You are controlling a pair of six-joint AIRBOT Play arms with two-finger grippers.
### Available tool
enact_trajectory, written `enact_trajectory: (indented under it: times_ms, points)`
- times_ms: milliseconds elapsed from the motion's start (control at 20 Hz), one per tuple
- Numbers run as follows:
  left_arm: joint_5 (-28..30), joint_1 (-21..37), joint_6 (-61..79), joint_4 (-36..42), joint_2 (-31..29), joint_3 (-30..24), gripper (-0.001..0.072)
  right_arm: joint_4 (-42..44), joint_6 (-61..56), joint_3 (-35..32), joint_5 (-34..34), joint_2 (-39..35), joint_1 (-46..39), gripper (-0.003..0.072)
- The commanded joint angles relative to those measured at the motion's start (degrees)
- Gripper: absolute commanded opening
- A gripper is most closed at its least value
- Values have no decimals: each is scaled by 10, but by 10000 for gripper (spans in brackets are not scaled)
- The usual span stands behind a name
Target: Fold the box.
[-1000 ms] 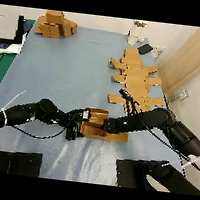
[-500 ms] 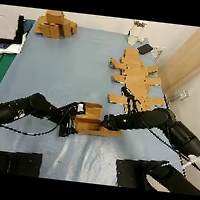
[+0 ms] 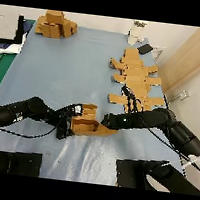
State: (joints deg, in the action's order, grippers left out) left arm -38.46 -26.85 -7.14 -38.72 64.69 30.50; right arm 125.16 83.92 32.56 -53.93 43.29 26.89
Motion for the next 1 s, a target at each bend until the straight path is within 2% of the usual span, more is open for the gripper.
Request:
enact_trajectory:
  times_ms: [0, 950]
  points:
    - [19, 0, -2, 21, 4, -3, 522, -13, 1, 0, 3, 0, 0, 12]
    - [-9, -3, 47, 23, 18, -3, 523, -17, 1, 0, 11, 0, 0, 12]
